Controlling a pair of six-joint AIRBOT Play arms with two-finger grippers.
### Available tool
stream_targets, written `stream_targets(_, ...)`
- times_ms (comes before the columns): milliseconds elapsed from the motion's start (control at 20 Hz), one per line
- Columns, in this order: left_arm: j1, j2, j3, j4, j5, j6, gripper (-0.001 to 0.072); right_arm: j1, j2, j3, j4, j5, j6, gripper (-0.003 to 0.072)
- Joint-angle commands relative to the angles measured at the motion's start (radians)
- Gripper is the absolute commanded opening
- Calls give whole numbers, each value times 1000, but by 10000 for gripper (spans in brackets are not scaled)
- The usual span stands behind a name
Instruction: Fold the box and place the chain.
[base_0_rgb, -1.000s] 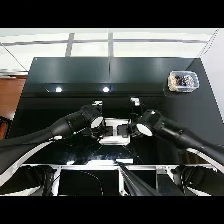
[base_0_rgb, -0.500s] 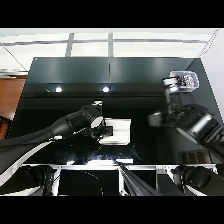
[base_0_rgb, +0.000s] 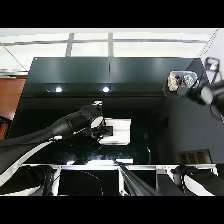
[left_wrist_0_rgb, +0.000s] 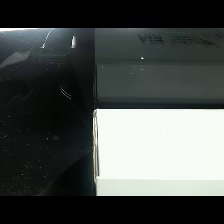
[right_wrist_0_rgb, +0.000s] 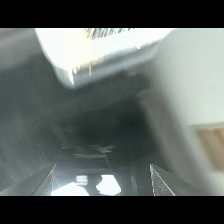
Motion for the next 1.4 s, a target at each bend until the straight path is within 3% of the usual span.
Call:
stream_targets(0,0,0,0,0,-4,0,31,-183,-219,257,309,-18,-22,720)
stream_targets(150,0,0,0,1,-4,0,31,-210,-425,496,426,133,27,720)
stream_targets(250,0,0,0,0,-4,0,31,-210,-516,577,428,198,142,624)
stream_targets(300,0,0,0,1,-4,0,31,-209,-541,592,443,176,180,624)
stream_targets(500,0,0,0,1,-4,0,31,-218,-587,593,451,81,274,624)
stream_targets(750,0,0,0,1,-5,0,31,-218,-634,593,472,60,280,623)
stream_targets(850,0,0,0,1,-4,0,31,-217,-646,593,473,49,294,551)
stream_targets(1350,0,0,0,1,-4,0,31,-217,-718,593,557,-50,321,550)
